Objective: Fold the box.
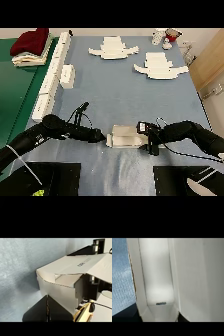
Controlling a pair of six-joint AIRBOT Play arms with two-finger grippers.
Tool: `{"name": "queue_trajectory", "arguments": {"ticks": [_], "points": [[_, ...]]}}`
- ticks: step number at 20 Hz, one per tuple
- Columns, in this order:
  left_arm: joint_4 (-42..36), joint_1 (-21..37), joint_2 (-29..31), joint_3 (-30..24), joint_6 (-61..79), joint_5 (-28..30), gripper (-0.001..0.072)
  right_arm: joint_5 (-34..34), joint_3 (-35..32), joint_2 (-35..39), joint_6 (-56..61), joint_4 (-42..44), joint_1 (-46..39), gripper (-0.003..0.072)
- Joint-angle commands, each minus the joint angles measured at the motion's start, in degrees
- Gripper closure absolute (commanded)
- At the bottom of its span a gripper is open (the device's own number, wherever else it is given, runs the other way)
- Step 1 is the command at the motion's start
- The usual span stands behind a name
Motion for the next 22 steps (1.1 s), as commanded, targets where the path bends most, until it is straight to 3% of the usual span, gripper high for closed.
{"name": "queue_trajectory", "arguments": {"ticks": [1, 2, 3, 12, 14, 17, 19, 22], "points": [[-1.4, 0.0, 0.0, 0.1, 0.6, -0.4, 0.0664, 0.0, 0.0, 0.0, 0.0, 0.0, 0.0, 0.0222], [-1.8, 0.0, 0.0, 0.1, 0.6, -0.3, 0.0368, 0.0, 0.0, 0.0, 0.0, 0.0, 0.0, 0.0222], [-2.2, 0.0, 0.0, 0.1, 0.6, -0.1, 0.0157, 0.0, 0.0, 0.0, 0.0, 0.0, 0.0, 0.0222], [-4.3, -0.5, 0.0, 0.1, 0.4, 1.7, 0.0164, 0.0, 0.0, 0.0, 0.0, 0.0, 0.0, 0.0222], [-4.3, -3.0, 0.0, 0.1, 0.2, 3.0, 0.0179, 0.0, 0.0, 0.0, 0.0, 0.0, 0.0, 0.0222], [-4.0, -8.7, 0.0, 0.2, -4.0, 9.5, 0.018, 0.0, 0.0, 0.0, 0.0, 0.0, 0.0, 0.0223], [0.2, -11.8, 0.0, 1.3, -8.6, 12.4, 0.018, 0.0, 0.0, 0.0, 0.0, 0.0, 0.0, 0.0222], [13.2, -16.0, -0.5, 4.6, -22.5, 13.8, 0.018, 0.0, 0.0, 0.0, 0.0, 0.0, 0.0, 0.0222]]}}
